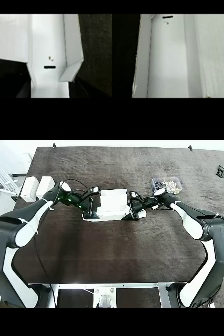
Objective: Fold the box and place the chain.
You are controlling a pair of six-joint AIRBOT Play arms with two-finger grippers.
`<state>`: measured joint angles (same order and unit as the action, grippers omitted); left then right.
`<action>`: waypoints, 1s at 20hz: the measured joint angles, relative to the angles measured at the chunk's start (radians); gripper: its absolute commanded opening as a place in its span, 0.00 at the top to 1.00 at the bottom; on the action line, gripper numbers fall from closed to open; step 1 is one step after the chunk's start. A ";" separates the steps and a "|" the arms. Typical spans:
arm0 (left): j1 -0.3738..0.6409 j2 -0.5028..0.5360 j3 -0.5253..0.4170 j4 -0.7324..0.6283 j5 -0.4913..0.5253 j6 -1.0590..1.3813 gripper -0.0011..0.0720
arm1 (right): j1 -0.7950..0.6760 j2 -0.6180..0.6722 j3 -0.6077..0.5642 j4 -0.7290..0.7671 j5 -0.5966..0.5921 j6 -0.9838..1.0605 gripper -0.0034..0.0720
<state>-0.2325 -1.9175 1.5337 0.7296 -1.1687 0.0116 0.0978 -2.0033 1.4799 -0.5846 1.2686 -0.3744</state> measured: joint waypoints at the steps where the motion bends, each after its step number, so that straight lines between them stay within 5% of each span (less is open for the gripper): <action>1: 0.000 0.000 0.000 -0.002 0.000 0.003 0.54 | 0.000 0.000 0.000 0.000 0.000 0.000 0.17; 20: -0.034 -0.003 -0.009 -0.092 0.037 0.085 0.61 | 0.000 0.000 0.000 -0.002 0.001 -0.001 0.17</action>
